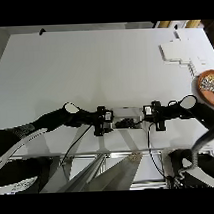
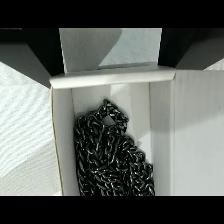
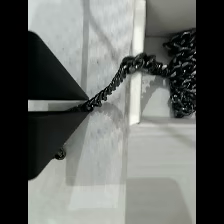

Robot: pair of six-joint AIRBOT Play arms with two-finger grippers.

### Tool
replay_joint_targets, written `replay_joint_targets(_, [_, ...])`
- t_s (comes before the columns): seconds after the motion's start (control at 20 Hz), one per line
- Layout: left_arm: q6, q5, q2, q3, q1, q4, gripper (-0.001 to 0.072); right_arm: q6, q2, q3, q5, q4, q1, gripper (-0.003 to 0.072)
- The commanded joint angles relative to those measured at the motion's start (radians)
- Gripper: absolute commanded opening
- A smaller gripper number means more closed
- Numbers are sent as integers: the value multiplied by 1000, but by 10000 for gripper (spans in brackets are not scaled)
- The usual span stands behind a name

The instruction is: Fold the box and place the chain.

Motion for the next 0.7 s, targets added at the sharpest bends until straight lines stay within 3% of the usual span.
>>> replay_joint_targets(0.0, [0, 0, 1, 0, 0, 0, 372, -2, 53, 0, 68, 4, 1, 17])
replay_joint_targets(0.25, [0, 0, 1, 0, 0, 0, 372, 32, 195, 1, 155, -1, 1, 18])
replay_joint_targets(0.4, [0, 0, 1, 0, 0, 0, 372, 31, 190, 0, 145, -2, 1, 139])
replay_joint_targets(0.65, [1, 0, 1, 0, 0, 0, 372, 22, 120, 0, 81, -2, 26, 187])
